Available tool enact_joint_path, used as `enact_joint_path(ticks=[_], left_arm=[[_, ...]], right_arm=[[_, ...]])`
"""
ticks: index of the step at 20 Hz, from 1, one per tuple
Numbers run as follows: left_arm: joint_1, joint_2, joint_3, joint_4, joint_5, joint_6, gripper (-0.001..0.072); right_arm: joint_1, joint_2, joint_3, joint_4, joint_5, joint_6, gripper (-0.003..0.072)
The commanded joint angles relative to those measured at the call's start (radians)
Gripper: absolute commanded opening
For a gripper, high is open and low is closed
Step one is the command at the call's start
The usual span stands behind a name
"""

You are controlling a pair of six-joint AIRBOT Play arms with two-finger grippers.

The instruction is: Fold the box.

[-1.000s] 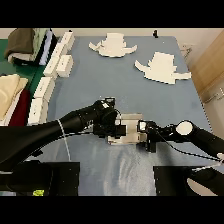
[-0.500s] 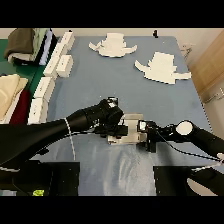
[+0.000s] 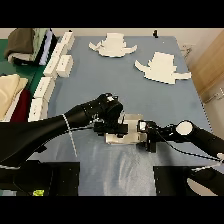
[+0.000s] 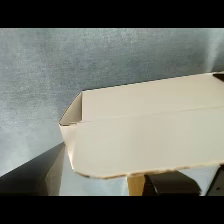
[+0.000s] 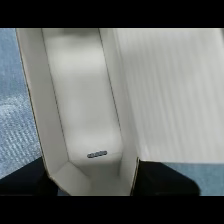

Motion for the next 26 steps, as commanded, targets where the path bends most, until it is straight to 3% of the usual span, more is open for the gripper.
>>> enact_joint_path(ticks=[1, 5, 7, 15, 16, 17, 26], left_arm=[[0.005, 0.001, 0.003, -0.029, 0.004, 0.011, 0.0566], [0.005, 0.001, 0.003, -0.119, 0.064, 0.048, 0.0564], [0.005, 0.001, 0.003, -0.12, 0.067, 0.052, 0.0455], [0.005, -0.001, 0.002, -0.082, 0.027, 0.051, 0.0454], [0.005, -0.001, 0.002, -0.061, 0.003, 0.05, 0.035], [0.005, -0.001, 0.002, -0.041, -0.013, 0.049, 0.0289], [-0.016, -0.061, 0.003, 0.005, -0.008, 0.042, 0.0287]], right_arm=[[0.001, 0.0, 0.0, 0.0, 0.0, -0.001, 0.052], [0.001, 0.0, 0.0, 0.0, 0.0, -0.001, 0.052], [0.001, 0.0, 0.0, 0.0, 0.0, -0.001, 0.052], [0.001, 0.0, 0.0, 0.0, 0.0, -0.001, 0.052], [0.001, 0.0, 0.0, 0.0, 0.0, -0.001, 0.052], [0.001, 0.0, 0.0, 0.0, 0.0, -0.001, 0.052], [0.001, 0.0, 0.0, 0.0, 0.0, -0.001, 0.052]])
